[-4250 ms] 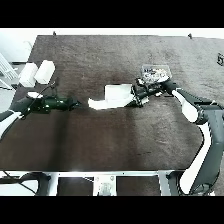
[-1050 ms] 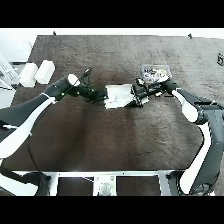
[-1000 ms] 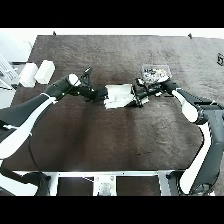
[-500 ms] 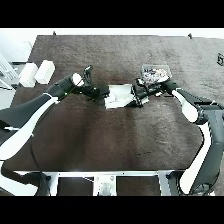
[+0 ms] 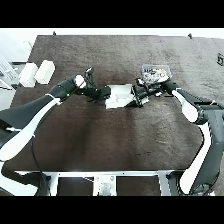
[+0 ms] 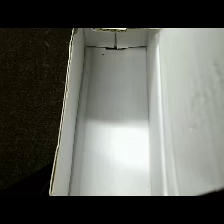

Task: Fold the box and place the chain.

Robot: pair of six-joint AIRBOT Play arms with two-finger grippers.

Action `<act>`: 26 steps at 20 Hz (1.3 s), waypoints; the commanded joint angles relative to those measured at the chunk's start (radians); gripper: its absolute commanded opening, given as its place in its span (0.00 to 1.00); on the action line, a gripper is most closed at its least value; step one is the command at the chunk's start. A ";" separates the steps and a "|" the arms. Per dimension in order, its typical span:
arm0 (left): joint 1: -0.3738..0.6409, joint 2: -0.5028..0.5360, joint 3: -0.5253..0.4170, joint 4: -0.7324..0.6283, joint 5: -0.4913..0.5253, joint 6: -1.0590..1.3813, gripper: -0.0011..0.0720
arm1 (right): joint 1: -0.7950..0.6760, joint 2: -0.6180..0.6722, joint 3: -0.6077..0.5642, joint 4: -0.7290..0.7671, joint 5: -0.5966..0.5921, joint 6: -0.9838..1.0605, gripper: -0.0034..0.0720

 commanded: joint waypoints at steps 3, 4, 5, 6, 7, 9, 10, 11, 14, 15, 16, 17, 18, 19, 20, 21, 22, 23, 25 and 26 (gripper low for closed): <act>-0.001 -0.002 0.004 0.026 -0.017 -0.035 0.51 | 0.001 0.001 0.001 0.000 0.000 0.000 0.55; -0.001 -0.003 0.006 0.026 -0.018 -0.038 0.51 | 0.001 0.001 0.001 0.000 0.000 0.000 0.55; -0.001 -0.010 0.020 0.037 -0.029 -0.043 0.51 | 0.001 0.001 0.001 0.000 0.000 0.000 0.55; -0.001 -0.023 0.043 0.051 -0.049 -0.059 0.51 | 0.001 0.001 0.001 0.000 0.000 0.000 0.55; -0.001 -0.036 0.070 0.061 -0.078 -0.062 0.51 | 0.001 0.001 0.001 0.000 0.000 0.000 0.55; -0.012 -0.068 0.126 0.102 -0.138 -0.097 0.51 | 0.001 0.001 0.001 0.000 0.000 0.000 0.55; -0.018 -0.076 0.145 0.121 -0.153 -0.116 0.51 | 0.001 0.001 0.001 0.000 0.000 0.000 0.55; -0.026 -0.086 0.166 0.143 -0.158 -0.124 0.51 | 0.001 0.001 0.001 0.000 0.000 0.000 0.55; -0.038 -0.125 0.216 0.153 -0.186 -0.140 0.51 | 0.001 0.001 0.001 0.000 0.000 0.000 0.55; -0.041 -0.138 0.230 0.157 -0.205 -0.140 0.51 | 0.001 0.001 0.001 0.000 0.000 0.000 0.55; -0.043 -0.148 0.246 0.162 -0.235 -0.143 0.51 | 0.001 0.001 0.001 0.000 0.000 0.000 0.55; -0.048 -0.160 0.264 0.183 -0.261 -0.158 0.51 | 0.001 0.001 0.001 0.000 0.000 0.000 0.55; -0.053 -0.164 0.280 0.219 -0.275 -0.178 0.51 | 0.001 0.001 0.001 0.000 0.000 0.000 0.55; -0.057 -0.170 0.296 0.245 -0.289 -0.193 0.51 | 0.001 0.001 0.001 0.000 0.000 0.000 0.55; -0.057 -0.175 0.309 0.251 -0.297 -0.195 0.51 | 0.001 0.001 0.001 0.000 0.000 0.000 0.55; -0.057 -0.179 0.317 0.254 -0.300 -0.196 0.51 | 0.001 0.001 0.001 0.000 0.000 0.000 0.55; -0.057 -0.179 0.319 0.257 -0.301 -0.199 0.51 | 0.001 0.001 0.001 0.000 0.000 0.000 0.55; -0.057 -0.179 0.322 0.262 -0.312 -0.204 0.51 | 0.001 0.001 0.001 0.000 0.000 0.000 0.55; -0.057 -0.179 0.323 0.278 -0.336 -0.219 0.51 | 0.001 0.001 0.001 0.000 0.000 0.000 0.55; -0.059 -0.179 0.323 0.285 -0.339 -0.222 0.51 | 0.001 0.001 0.001 0.000 0.000 0.000 0.55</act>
